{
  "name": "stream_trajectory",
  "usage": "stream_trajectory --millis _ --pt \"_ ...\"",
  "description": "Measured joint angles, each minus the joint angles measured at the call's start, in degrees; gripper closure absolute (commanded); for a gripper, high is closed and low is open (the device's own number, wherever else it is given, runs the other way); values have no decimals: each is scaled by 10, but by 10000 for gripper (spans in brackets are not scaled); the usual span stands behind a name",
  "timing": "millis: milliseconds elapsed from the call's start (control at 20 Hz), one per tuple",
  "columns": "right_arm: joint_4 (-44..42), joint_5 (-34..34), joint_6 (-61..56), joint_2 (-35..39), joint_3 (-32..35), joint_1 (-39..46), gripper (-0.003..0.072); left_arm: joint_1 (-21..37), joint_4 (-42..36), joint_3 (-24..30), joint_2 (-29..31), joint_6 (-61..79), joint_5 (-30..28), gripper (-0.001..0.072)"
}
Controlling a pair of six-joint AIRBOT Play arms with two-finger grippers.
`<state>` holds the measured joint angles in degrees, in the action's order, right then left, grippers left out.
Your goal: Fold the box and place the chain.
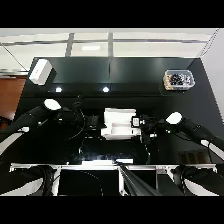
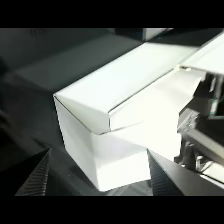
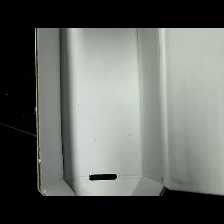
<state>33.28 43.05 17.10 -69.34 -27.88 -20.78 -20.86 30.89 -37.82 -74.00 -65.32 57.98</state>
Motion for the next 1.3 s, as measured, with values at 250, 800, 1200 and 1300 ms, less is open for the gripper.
stream_trajectory --millis 250,800,1200,1300 --pt "0 0 0 0 0 0 251 -67 66 -5 0 -84 -75 5" --pt "0 0 0 0 0 0 251 -189 323 -84 -15 -372 -112 45" --pt "0 0 0 0 0 0 251 -255 475 -193 -75 -554 2 325" --pt "0 0 0 0 0 0 251 -261 485 -202 -81 -588 17 326"
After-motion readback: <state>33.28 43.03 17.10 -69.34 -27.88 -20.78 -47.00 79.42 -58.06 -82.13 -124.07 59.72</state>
